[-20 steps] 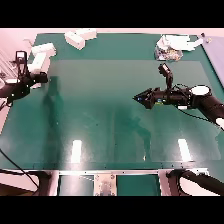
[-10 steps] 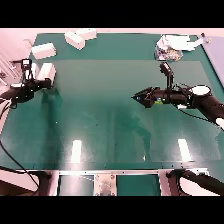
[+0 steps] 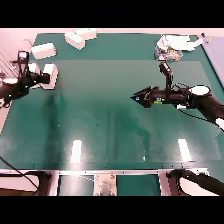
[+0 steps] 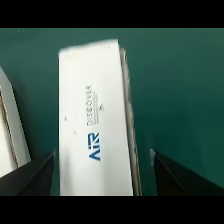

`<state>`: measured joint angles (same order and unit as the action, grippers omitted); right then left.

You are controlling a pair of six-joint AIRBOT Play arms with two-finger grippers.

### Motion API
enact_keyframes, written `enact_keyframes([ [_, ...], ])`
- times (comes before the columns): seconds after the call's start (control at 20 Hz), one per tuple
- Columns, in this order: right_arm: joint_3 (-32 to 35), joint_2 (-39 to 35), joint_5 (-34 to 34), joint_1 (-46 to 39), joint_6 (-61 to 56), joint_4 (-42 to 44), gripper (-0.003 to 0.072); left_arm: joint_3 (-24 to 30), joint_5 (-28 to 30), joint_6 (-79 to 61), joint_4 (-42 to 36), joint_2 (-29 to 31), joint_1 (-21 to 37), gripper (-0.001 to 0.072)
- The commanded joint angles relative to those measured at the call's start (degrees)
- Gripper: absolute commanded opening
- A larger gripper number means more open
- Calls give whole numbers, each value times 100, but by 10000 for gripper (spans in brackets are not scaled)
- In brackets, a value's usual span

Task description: Fold the box and place the chain.

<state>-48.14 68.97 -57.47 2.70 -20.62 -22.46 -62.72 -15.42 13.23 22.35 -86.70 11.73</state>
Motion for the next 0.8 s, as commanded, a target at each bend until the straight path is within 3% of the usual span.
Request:
enact_keyframes([
  [0.0,0,-131,0,4,0,4,387,2,-315,162,415,697,4,720],
  [0.15,0,-439,-2,-7,-96,-2,350,2,-848,1038,1193,1132,4,704],
  [0.2,0,-592,0,-7,-170,-9,221,2,-1285,1423,1493,1268,4,438],
  [0.25,0,-734,2,-7,-262,-26,135,2,-1869,1565,1770,1373,4,22],
  [0.3,2,-876,2,-7,-302,-46,38,13,-2463,1606,1851,1447,4,17],
  [0.4,63,-1187,59,-7,-302,-70,7,116,-3108,1825,1659,1569,-2,13],
  [0.5,321,-1609,321,-7,-302,-144,6,619,-3080,1451,1060,1982,-2,13],
  [0.65,990,-2352,1182,-7,-299,-173,5,1786,-2452,107,-450,2959,-2,13],
  [0.75,1480,-2876,1742,-7,-297,-173,5,2662,-2350,-1123,-1397,3650,-2,12],
])
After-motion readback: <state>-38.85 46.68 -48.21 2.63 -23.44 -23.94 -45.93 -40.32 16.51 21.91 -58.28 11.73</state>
